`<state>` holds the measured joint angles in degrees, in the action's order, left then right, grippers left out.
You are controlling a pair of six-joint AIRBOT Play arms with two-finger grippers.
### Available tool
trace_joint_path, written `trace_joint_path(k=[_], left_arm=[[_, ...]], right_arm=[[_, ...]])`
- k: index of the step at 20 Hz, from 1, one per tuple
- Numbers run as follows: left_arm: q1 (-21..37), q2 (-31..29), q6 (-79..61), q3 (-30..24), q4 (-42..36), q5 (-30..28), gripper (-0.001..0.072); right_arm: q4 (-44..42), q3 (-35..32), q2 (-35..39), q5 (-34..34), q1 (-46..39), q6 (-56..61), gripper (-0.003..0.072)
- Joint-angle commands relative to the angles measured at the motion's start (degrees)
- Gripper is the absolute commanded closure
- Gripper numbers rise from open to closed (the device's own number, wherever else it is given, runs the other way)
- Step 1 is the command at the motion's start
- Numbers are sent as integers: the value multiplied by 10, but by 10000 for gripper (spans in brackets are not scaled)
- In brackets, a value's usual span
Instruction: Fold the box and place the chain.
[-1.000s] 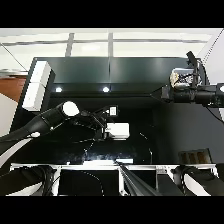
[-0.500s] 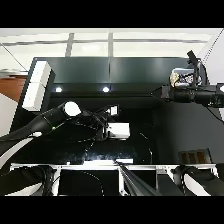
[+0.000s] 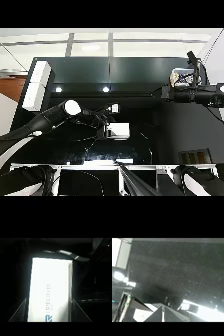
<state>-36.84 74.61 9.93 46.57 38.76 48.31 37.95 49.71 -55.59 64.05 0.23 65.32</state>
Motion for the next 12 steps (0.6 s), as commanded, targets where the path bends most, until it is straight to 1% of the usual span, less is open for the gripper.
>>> trace_joint_path(k=[1, 12], left_arm=[[0, 4, 13, 1, 12, 3, -1], [-3, 18, 22, 1, 21, 3, -2]], right_arm=[[2, 0, 0, 0, 0, 0, 648], [2, 0, 0, 0, 0, 0, 648]])
